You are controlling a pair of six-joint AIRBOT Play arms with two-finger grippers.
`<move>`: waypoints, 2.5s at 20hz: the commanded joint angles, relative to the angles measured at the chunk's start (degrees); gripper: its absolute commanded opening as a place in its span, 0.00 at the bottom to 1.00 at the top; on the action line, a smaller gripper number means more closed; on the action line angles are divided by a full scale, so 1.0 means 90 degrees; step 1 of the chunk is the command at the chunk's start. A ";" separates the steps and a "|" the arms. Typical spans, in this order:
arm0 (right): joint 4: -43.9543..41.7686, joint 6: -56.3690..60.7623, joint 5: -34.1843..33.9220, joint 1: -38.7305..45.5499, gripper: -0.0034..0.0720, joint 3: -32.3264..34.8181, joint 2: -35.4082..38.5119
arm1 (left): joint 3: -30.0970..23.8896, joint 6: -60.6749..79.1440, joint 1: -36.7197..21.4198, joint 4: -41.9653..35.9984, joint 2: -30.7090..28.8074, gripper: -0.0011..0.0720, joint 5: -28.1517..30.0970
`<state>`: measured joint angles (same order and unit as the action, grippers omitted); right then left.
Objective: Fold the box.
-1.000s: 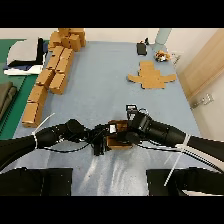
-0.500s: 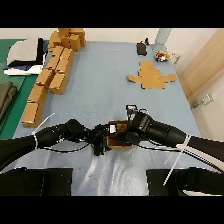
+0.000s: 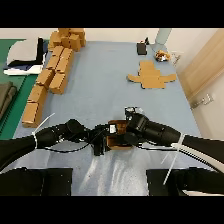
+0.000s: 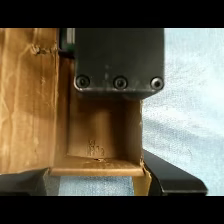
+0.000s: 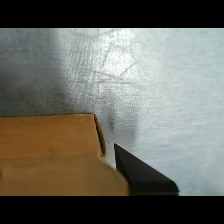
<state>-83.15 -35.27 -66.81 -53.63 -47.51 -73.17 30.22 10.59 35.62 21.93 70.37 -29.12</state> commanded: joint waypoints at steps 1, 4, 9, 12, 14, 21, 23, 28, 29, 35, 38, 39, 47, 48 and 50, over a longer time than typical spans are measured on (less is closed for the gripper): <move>-0.0078 -0.0036 -0.0017 0.0002 0.52 -0.0017 0.0010 | 0.0005 -0.0010 0.0000 -0.0005 -0.0002 0.76 0.0007; -0.0070 -0.0036 -0.0022 0.0002 0.21 -0.0017 0.0010 | 0.0005 -0.0010 0.0000 -0.0005 -0.0002 0.76 0.0007; -0.0066 -0.0039 -0.0015 0.0002 0.26 -0.0017 0.0010 | 0.0005 -0.0010 0.0000 -0.0005 -0.0002 0.76 0.0007; 0.0002 -0.0036 -0.0015 0.0005 0.52 -0.0017 0.0017 | 0.0005 -0.0010 0.0000 -0.0005 -0.0002 0.76 0.0010; 0.0002 -0.0036 -0.0012 0.0007 0.52 -0.0017 0.0078 | 0.0005 -0.0010 0.0000 -0.0005 -0.0002 0.76 0.0010; 0.0107 -0.0002 -0.0039 0.0017 0.52 -0.0017 0.0716 | 0.0005 -0.0010 0.0000 -0.0005 -0.0002 0.76 0.0010; 0.0158 0.0044 -0.0180 0.0100 0.51 -0.0017 0.0755 | 0.0005 -0.0010 0.0000 -0.0005 -0.0002 0.76 0.0010; 0.0092 -0.0015 -0.0294 0.0204 0.51 -0.0075 0.0731 | 0.0005 -0.0010 0.0000 -0.0005 -0.0002 0.76 0.0007; -0.0032 -0.0158 -0.0296 0.0204 0.51 -0.0165 0.0763 | 0.0005 -0.0010 0.0000 -0.0005 -0.0002 0.76 0.0007; -0.0136 -0.0452 -0.0738 0.0267 0.49 -0.0563 0.1154 | 0.0005 -0.0010 0.0000 -0.0005 -0.0002 0.76 0.0010; 0.0199 -0.0721 -0.1358 0.0546 0.48 -0.0563 0.1161 | 0.0005 -0.0010 0.0000 -0.0005 -0.0002 0.76 0.0007; 0.0454 -0.0799 -0.1576 0.0675 0.38 -0.0563 0.1161 | 0.0005 -0.0010 0.0000 -0.0005 -0.0002 0.76 0.0010; -0.2212 -0.5916 0.0724 0.4316 0.06 -0.0578 0.0639 | 0.0005 -0.0010 0.0000 -0.0005 -0.0002 0.76 0.0010; -0.4000 -0.7558 0.0714 0.4932 0.05 -0.0607 0.0330 | 0.0005 -0.0010 0.0000 -0.0005 -0.0002 0.76 0.0010; -0.6540 -0.9547 0.0158 0.5656 0.05 -0.0622 -0.0301 | 0.0005 -0.0010 0.0000 -0.0005 -0.0002 0.76 0.0007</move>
<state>-107.18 -88.60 -66.32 -14.13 -52.84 -69.97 30.22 10.48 35.62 21.89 70.37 -29.06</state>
